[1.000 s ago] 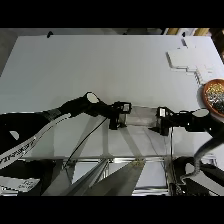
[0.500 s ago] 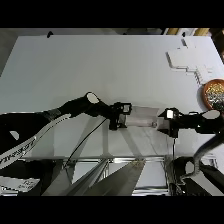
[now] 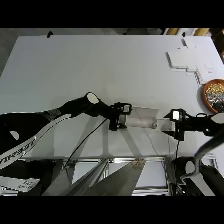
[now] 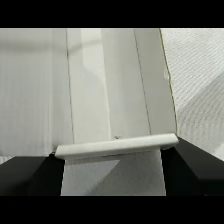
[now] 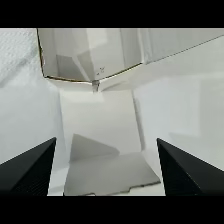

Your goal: Fold the box and place the chain.

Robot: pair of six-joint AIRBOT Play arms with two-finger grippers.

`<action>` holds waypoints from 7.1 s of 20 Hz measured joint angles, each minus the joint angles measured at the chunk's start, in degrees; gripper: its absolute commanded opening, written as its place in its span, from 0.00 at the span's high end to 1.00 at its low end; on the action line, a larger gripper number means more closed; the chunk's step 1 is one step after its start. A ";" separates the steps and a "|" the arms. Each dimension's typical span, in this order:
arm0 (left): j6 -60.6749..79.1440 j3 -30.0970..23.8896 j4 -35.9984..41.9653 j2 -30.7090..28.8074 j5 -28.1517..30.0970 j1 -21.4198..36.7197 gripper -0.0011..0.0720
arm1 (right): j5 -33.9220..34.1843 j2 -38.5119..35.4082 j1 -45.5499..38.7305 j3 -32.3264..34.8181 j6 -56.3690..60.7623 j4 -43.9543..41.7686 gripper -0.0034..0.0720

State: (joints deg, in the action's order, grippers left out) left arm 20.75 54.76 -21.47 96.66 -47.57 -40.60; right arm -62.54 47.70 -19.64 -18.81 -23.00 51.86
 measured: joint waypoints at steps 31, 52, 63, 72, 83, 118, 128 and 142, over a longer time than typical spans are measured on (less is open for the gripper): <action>-0.09 0.00 0.09 0.00 0.20 0.00 0.70 | 23.19 4.00 17.07 0.00 16.83 -20.22 0.93; -0.04 0.00 0.07 0.00 0.20 0.00 0.70 | 7.17 -7.26 16.04 -0.13 11.21 5.88 0.69; -0.04 -0.02 0.09 0.00 0.20 0.00 0.70 | 9.55 2.27 17.25 -0.13 1.66 -2.51 0.74; -0.02 0.00 0.07 0.00 0.17 0.00 0.70 | 11.30 6.99 19.82 -0.15 1.57 -8.39 0.57; -0.09 -0.02 0.09 0.00 0.20 0.00 0.70 | 5.07 -8.81 12.00 -0.11 14.84 -3.58 0.90; -0.07 -0.02 0.09 0.00 0.20 0.00 0.70 | -1.25 11.32 1.40 -5.95 83.58 2.19 0.86; -0.04 -0.02 0.07 0.00 0.20 0.00 0.70 | -4.81 5.95 4.33 -5.90 82.58 -2.08 0.58; -0.07 0.00 0.09 0.00 0.20 0.00 0.70 | -6.56 2.82 7.98 -5.90 82.53 -1.31 0.47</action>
State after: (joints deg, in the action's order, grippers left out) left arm 20.69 54.76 -21.39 96.66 -47.37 -40.60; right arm -69.10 50.52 -11.66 -24.71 59.53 50.54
